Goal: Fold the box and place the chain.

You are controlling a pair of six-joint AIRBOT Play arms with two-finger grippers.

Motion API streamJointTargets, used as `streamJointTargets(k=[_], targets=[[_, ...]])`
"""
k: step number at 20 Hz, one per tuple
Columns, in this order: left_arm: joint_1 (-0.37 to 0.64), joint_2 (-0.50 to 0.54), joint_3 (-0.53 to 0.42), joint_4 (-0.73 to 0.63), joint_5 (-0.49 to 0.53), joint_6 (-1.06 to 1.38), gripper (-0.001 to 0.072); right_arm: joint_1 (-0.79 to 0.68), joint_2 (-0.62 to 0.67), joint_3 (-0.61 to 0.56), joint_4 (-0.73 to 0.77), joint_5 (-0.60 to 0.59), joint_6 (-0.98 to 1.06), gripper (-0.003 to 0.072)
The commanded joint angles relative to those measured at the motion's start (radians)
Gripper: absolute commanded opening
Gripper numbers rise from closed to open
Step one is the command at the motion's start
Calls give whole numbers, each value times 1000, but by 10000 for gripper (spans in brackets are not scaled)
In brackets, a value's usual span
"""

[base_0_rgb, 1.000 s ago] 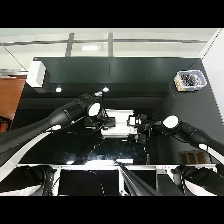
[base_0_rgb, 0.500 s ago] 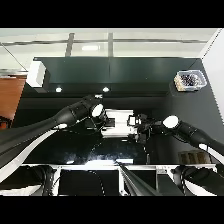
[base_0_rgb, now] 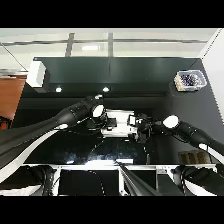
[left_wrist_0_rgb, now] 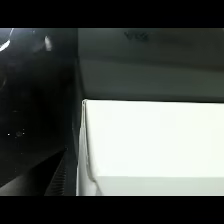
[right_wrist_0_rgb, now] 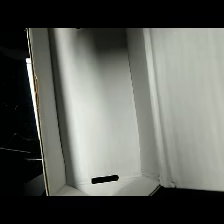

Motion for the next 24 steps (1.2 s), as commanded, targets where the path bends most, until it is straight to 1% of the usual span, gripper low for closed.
streamJointTargets(k=[1, 2, 4, 5, 9, 10, 12, 13, 15, 18, 21, 24], targets=[[0, 0, 0, 21, -32, -9, 461, 1, 0, 0, -2, 1, -3, 78], [0, 0, 0, 32, -39, -27, 406, 1, 0, 0, -2, 1, -3, 78], [0, 1, 0, 34, -31, -24, 115, 1, 0, 0, -2, 1, -3, 78], [-3, 1, 0, 33, -26, -22, 27, 1, 0, 0, -2, 1, -3, 78], [-4, 1, 1, 34, -27, -9, 26, 1, 0, 0, -2, 1, -3, 79], [-4, 1, 1, 34, -27, 4, 26, 1, 0, 0, -2, 1, -3, 89], [-4, 1, 1, 41, -35, 6, 26, 0, 2, 1, 0, -12, 51, 576], [-4, 2, 1, 48, -38, 6, 26, 0, 8, 1, -13, -11, 66, 663], [-3, 8, 1, 70, -47, 9, 26, 0, 45, 1, -105, 24, 132, 663], [-4, 11, 12, 139, -101, 14, 26, 0, 114, 3, -263, 74, 255, 657], [-4, 11, 12, 134, -79, 14, 27, 1, 134, 3, -267, 71, 244, 657], [-4, 11, 12, 131, -74, 14, 27, 1, 134, 3, -201, 49, 131, 657]])
